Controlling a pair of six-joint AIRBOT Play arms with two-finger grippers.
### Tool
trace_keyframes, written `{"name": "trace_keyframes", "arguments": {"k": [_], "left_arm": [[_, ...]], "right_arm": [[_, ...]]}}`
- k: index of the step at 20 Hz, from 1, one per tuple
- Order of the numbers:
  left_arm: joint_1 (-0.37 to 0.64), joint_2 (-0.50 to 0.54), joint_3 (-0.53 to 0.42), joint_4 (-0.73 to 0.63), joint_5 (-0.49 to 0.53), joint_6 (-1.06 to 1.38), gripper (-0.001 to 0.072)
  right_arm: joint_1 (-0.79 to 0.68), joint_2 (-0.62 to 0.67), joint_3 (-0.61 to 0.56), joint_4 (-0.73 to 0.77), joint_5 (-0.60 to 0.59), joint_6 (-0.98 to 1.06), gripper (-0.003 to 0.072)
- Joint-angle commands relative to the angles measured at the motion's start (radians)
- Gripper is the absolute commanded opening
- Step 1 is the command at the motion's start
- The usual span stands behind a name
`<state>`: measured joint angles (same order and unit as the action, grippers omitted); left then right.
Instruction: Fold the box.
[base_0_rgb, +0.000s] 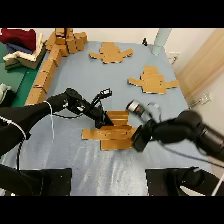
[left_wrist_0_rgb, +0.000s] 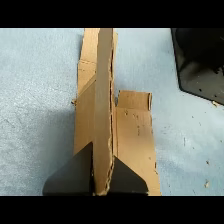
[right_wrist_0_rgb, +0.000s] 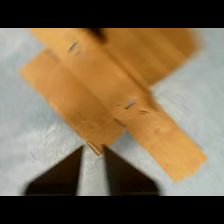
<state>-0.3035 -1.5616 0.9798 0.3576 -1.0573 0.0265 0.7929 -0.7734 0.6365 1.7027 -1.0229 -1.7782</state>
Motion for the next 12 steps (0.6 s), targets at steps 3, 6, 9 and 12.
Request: {"name": "trace_keyframes", "arguments": {"k": [3, 6, 9, 12], "left_arm": [[-0.001, 0.000, 0.000, 0.001, 0.001, 0.000, 0.0014], [-0.001, 0.000, 0.000, 0.001, 0.001, 0.000, 0.0014], [-0.001, 0.000, 0.000, 0.001, 0.001, 0.000, 0.0015], [-0.001, 0.000, 0.000, 0.001, 0.002, 0.000, 0.0014]], "right_arm": [[0.269, -0.073, -0.109, -0.155, 0.204, -0.129, 0.0587], [0.271, -0.157, -0.109, -0.181, 0.230, -0.135, 0.0587], [0.271, -0.206, -0.106, -0.293, 0.260, -0.133, 0.0584], [0.270, -0.204, -0.085, -0.462, 0.298, 0.024, 0.0582]]}}
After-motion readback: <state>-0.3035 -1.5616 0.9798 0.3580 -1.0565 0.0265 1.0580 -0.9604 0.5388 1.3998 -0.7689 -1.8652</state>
